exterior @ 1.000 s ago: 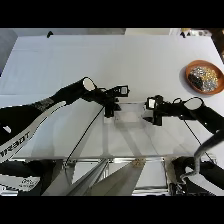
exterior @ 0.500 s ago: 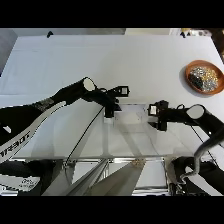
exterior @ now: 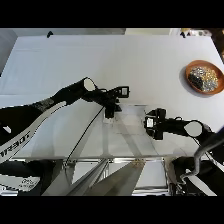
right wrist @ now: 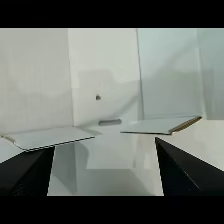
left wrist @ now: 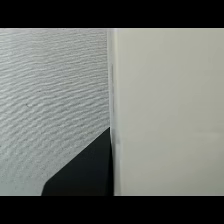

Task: Fold the box and place the chain.

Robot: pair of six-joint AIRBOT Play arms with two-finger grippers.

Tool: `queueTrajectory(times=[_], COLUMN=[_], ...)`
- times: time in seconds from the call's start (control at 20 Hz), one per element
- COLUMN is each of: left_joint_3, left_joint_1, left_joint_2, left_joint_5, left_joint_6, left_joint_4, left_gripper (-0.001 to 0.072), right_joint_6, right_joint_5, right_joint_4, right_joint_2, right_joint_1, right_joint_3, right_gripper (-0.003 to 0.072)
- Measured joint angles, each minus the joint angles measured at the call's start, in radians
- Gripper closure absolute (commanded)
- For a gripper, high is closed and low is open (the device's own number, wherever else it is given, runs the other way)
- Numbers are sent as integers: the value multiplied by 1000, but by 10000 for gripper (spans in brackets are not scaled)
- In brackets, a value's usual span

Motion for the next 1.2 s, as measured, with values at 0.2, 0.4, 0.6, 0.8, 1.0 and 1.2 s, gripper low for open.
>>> queueTrajectory(times=[0.2,0.4,0.6,0.8,1.0,1.2], left_joint_3=[0,0,0,0,0,0], left_joint_1=[0,0,0,0,0,0], left_joint_2=[0,0,0,0,0,0], left_joint_5=[2,4,4,3,3,3], left_joint_6=[-2,-3,-2,-1,-1,0], left_joint_4=[3,5,2,2,2,1], left_gripper=[699,699,699,699,699,699], right_joint_6=[17,16,19,73,107,176], right_joint_5=[-44,-49,32,93,68,14], right_joint_4=[6,6,-7,-35,-52,-103], right_joint_2=[42,108,180,234,252,254], right_joint_1=[-21,-71,-78,11,141,192], right_joint_3=[-2,3,7,-3,-58,-92], right_gripper=[-1,-1,0,-4,-11,-24])
